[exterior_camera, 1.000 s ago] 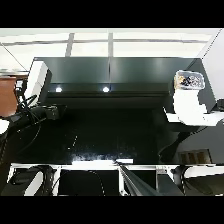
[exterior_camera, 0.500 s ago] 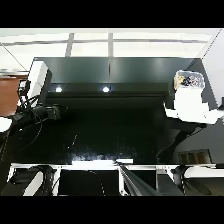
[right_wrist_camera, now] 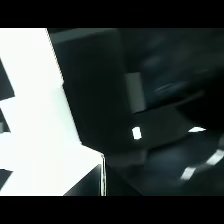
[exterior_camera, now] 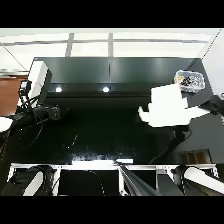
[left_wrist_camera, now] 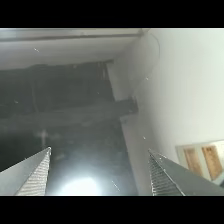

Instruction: Fold the box and place the chain.

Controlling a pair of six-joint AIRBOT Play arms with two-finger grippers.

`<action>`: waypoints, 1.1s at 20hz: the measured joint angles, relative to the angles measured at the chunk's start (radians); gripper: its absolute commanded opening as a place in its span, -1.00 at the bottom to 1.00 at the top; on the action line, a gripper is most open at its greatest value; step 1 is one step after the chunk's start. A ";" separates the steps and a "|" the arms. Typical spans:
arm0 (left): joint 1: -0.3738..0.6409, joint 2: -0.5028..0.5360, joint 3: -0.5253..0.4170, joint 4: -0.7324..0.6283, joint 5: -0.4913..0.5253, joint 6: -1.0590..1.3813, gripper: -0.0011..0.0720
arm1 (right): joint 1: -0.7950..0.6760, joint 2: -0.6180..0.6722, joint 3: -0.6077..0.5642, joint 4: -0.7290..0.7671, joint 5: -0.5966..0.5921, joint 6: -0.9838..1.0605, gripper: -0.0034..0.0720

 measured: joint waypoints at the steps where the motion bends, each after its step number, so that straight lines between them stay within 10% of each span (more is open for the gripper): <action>1: -0.003 0.000 0.000 -0.004 -0.014 0.000 0.96 | 0.021 0.046 -0.071 0.040 -0.010 -0.014 -0.85; 9: -0.154 -0.113 0.026 -0.194 -0.007 0.001 0.92 | 0.361 0.347 -0.517 0.444 -0.209 -0.192 -0.85; 15: -0.275 -0.421 0.171 -0.246 -0.010 -0.040 0.92 | 0.664 0.384 -0.589 0.524 -0.446 -0.215 -0.85; 22: -0.295 -0.778 0.321 -0.372 -0.310 0.019 0.92 | 0.754 0.389 -0.599 0.551 -0.501 -0.204 -0.85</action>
